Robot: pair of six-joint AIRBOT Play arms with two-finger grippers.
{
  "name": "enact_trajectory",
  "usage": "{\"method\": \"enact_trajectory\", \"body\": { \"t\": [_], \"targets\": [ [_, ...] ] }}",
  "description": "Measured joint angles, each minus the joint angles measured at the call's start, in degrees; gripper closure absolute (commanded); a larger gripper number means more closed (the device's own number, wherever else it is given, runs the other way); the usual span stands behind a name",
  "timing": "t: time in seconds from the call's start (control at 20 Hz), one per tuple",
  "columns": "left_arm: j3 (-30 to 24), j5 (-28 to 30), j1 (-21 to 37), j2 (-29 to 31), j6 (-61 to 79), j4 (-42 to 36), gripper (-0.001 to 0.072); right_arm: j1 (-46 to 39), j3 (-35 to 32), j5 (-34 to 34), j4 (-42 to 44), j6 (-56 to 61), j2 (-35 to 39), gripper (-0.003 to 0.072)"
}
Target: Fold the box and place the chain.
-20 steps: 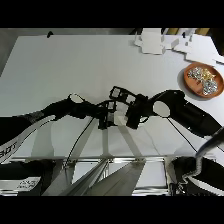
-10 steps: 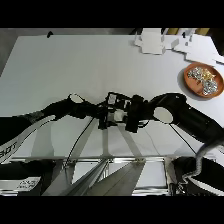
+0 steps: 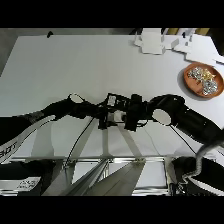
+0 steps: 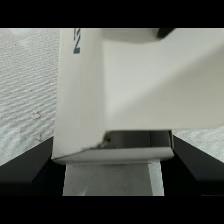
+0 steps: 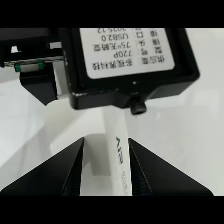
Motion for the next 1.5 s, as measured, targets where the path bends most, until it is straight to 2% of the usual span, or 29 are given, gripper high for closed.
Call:
{"method": "enact_trajectory", "body": {
  "t": [0.85,1.05,1.35,1.5],
  "targets": [
    [0.0,0.0,0.0,0.0,0.0,0.0,0.0556,0.0,-1.6,2.0,0.9,-2.7,-1.2,0.0370],
    [0.0,0.0,0.0,0.0,0.0,0.0,0.0556,0.0,-2.2,0.4,0.8,-2.9,-1.2,0.0376],
    [0.0,0.2,0.0,0.0,0.0,-0.1,0.0556,0.0,-2.3,-1.7,0.3,-3.0,-1.2,0.0515],
    [0.0,0.2,0.0,0.0,-0.1,-0.1,0.0556,0.0,-2.3,-2.1,0.0,-3.0,-1.2,0.0515]
  ]
}}
